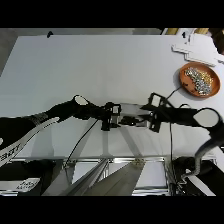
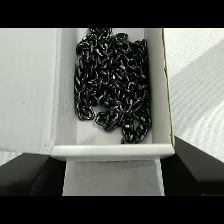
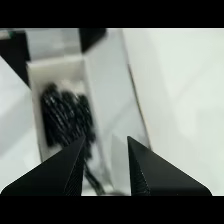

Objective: Fold the box and place the chain.

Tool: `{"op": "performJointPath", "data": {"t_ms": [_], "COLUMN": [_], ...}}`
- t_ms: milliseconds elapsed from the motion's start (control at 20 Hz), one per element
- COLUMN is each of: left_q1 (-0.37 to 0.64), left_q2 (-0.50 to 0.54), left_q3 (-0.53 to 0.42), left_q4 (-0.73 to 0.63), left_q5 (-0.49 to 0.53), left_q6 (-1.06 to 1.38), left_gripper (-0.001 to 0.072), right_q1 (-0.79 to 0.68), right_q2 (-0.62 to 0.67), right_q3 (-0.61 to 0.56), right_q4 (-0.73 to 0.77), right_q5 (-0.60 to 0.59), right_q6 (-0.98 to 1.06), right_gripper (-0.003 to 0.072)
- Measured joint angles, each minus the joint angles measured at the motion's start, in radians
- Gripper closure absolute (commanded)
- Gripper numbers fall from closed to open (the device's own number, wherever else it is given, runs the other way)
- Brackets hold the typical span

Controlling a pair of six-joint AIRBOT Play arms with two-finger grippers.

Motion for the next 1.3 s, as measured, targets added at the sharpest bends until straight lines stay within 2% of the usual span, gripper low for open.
{"op": "performJointPath", "data": {"t_ms": [150,300,400,500,650,950,1000,1100,1150,1300], "left_q1": [0.0,0.0,0.0,0.0,0.0,0.0,0.0,0.0,0.0,0.0], "left_q2": [0.0,0.0,0.0,0.0,0.0,0.0,0.0,0.0,0.0,0.0], "left_q3": [0.0,0.0,0.0,0.0,0.0,0.0,0.0,0.0,0.0,0.0], "left_q4": [0.0,0.0,0.0,0.0,0.0,0.0,0.0,0.0,0.0,0.0], "left_q5": [0.0,0.0,0.0,0.0,0.0,0.0,0.0,0.0,0.0,0.0], "left_q6": [0.0,0.0,0.0,0.0,0.0,0.0,0.0,0.0,0.0,0.0], "left_gripper": [0.056,0.056,0.056,0.056,0.056,0.056,0.056,0.056,0.056,0.056], "right_q1": [-0.157,-0.241,-0.262,-0.259,-0.211,-0.114,-0.108,-0.1,-0.097,-0.093], "right_q2": [0.013,-0.005,-0.047,-0.104,-0.198,-0.346,-0.355,-0.367,-0.37,-0.36], "right_q3": [-0.008,-0.037,-0.056,-0.068,-0.076,-0.08,-0.08,-0.08,-0.08,-0.08], "right_q4": [-0.056,-0.076,-0.077,-0.076,-0.049,-0.01,0.003,0.034,0.047,0.039], "right_q5": [0.06,0.048,0.037,0.022,-0.011,-0.096,-0.111,-0.136,-0.139,-0.127], "right_q6": [-0.039,-0.135,-0.22,-0.3,-0.386,-0.443,-0.444,-0.448,-0.451,-0.438], "right_gripper": [0.0395,0.0387,0.0319,0.0279,0.0274,0.0313,0.0351,0.0534,0.0654,0.0668]}}
